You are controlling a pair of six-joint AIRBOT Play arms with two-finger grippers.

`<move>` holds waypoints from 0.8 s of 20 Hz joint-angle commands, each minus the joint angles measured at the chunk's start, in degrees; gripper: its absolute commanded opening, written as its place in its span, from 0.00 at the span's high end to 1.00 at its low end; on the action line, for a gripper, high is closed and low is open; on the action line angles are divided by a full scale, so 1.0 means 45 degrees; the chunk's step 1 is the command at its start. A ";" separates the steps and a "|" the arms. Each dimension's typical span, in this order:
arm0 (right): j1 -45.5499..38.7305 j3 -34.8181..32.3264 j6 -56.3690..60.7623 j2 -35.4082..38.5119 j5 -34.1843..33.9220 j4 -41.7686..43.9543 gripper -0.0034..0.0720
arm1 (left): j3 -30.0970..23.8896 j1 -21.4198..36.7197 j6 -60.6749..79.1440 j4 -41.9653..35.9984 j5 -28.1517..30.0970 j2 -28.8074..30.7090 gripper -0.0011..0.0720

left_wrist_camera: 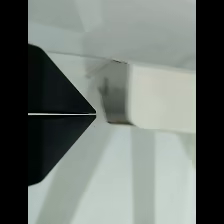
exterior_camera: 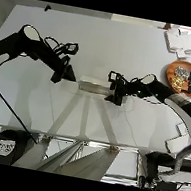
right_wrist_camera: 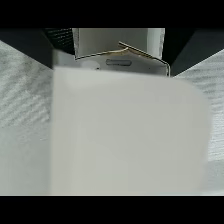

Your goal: Fold the box and place the chain.

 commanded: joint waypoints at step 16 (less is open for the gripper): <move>-0.0005 0.0000 0.0005 -0.0010 -0.0015 0.0010 0.42 | 0.0000 -0.1219 -0.2623 -0.1477 0.7164 -0.1583 0.97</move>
